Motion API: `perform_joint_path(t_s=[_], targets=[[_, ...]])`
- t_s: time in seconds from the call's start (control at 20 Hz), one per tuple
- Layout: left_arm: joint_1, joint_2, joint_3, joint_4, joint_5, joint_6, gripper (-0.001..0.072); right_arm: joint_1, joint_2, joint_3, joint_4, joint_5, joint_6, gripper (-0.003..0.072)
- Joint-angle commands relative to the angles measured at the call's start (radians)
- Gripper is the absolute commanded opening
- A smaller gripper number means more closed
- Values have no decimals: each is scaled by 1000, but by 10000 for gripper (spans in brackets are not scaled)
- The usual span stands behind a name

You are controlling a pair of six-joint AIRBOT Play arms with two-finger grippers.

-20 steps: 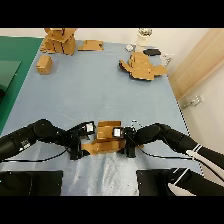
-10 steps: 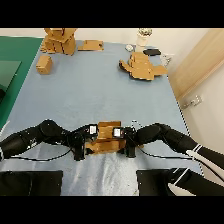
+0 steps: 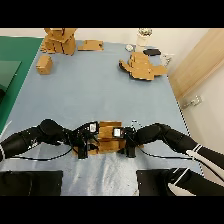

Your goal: Fold the box.

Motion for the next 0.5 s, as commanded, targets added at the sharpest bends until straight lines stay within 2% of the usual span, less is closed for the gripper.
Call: perform_joint_path(t_s=[0.0,0.2,0.25,0.3,0.35,0.45], targets=[[-17,-23,0,-71,5,43,225,0,0,-1,0,0,0,599],[-20,-53,0,-88,5,47,229,0,0,-1,0,0,0,600],[-20,-55,0,-87,5,47,282,0,0,-1,1,0,0,600],[-20,-56,0,-88,5,47,455,0,0,-1,0,0,0,599],[-20,-56,0,-87,5,47,587,0,0,-1,0,0,0,599],[-20,-56,0,-88,5,47,610,0,0,-1,0,0,0,599]])
